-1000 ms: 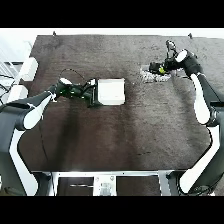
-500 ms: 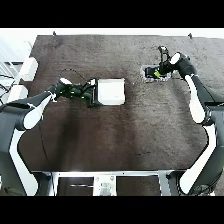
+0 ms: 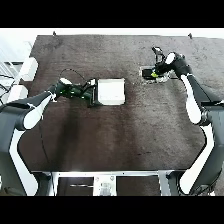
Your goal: Fold the box and place the chain.
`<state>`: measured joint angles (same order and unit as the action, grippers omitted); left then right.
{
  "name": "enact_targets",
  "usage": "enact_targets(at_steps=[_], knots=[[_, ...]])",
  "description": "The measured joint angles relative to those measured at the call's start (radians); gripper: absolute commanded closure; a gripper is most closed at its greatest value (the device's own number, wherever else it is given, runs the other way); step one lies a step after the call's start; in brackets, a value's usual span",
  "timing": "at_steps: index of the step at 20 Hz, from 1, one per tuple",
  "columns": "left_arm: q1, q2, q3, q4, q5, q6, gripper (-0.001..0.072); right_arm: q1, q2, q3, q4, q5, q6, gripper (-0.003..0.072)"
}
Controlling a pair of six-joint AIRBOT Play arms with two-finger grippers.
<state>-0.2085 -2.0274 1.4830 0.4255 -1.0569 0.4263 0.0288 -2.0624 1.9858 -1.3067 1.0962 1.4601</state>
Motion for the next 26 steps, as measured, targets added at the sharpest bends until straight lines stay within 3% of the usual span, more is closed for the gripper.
enact_targets(at_steps=[12, 19, 26], knots=[[0.0, 0.0, 0.0, 0.0, 0.0, 0.0, 0.0352, 0.0, 0.173, 0.032, -0.032, 0.029, 0.003, 0.068], [0.0, 0.0, 0.0, 0.0, 0.0, 0.0, 0.0351, 0.01, 0.394, 0.032, -0.039, 0.056, -0.005, 0.068], [0.0, 0.0, 0.0, 0.0, 0.0, 0.0, 0.0352, 0.08, 0.58, 0.032, -0.04, 0.185, -0.031, 0.068]])
